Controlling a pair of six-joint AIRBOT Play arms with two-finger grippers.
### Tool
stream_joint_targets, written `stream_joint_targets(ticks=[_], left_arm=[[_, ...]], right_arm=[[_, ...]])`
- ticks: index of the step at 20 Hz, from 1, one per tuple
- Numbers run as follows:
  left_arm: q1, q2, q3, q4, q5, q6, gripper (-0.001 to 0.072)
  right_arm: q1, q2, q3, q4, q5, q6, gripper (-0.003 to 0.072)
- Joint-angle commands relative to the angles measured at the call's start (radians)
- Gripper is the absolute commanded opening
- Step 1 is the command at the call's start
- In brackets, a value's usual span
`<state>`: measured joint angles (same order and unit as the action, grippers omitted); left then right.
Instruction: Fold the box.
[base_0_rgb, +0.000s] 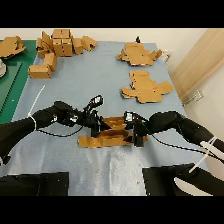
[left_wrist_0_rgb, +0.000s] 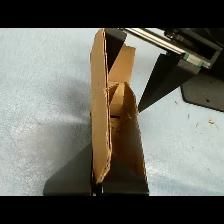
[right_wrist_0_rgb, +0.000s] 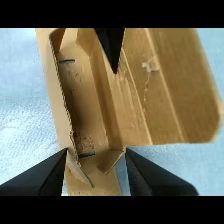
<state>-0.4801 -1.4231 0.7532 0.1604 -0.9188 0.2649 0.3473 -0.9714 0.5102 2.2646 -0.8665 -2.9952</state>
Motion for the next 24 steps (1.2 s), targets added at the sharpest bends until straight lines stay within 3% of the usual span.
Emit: stream_joint_targets(ticks=[1, 24], left_arm=[[0.0, 0.0, 0.0, 0.0, 0.0, 0.0, 0.0012], [0.0, 0.0, 0.0, 0.0, 0.0, 0.0, 0.0011]], right_arm=[[-0.005, -0.026, 0.01, 0.006, -0.007, 0.011, 0.057], [0.073, -0.04, 0.01, -0.013, -0.008, -0.009, 0.0569]])
